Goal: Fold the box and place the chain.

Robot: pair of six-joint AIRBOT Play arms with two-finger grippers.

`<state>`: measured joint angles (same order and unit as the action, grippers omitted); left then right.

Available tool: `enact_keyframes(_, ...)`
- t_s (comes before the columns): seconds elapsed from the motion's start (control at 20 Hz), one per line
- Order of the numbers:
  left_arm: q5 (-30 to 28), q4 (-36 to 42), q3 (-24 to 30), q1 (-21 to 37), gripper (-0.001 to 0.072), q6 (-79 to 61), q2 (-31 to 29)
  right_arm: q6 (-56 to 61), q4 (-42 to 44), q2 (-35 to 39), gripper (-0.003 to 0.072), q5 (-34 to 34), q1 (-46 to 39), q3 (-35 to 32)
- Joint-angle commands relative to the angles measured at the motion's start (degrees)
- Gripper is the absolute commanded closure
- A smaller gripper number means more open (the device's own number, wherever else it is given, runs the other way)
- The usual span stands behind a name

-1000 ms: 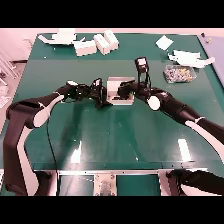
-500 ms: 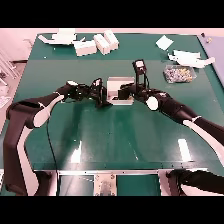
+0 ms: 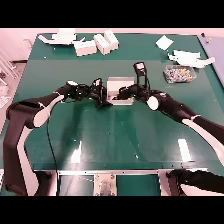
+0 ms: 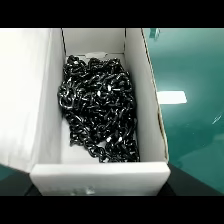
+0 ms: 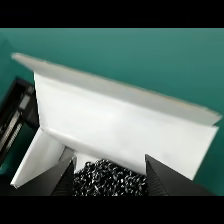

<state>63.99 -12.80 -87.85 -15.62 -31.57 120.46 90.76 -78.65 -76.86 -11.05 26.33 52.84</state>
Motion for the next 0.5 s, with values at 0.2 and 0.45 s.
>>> enact_keyframes(0.2, 0.0, 0.0, 0.0, 0.1, 0.0425, 0.0, 0.0, -10.3, -2.8, 15.2, 0.0480, -11.8, -7.9, 2.6)
enact_keyframes(0.45, 0.0, 0.0, 0.0, 0.1, 0.0425, 0.0, 0.0, -31.2, 13.5, 14.5, 0.0620, -21.4, -19.7, 7.5)
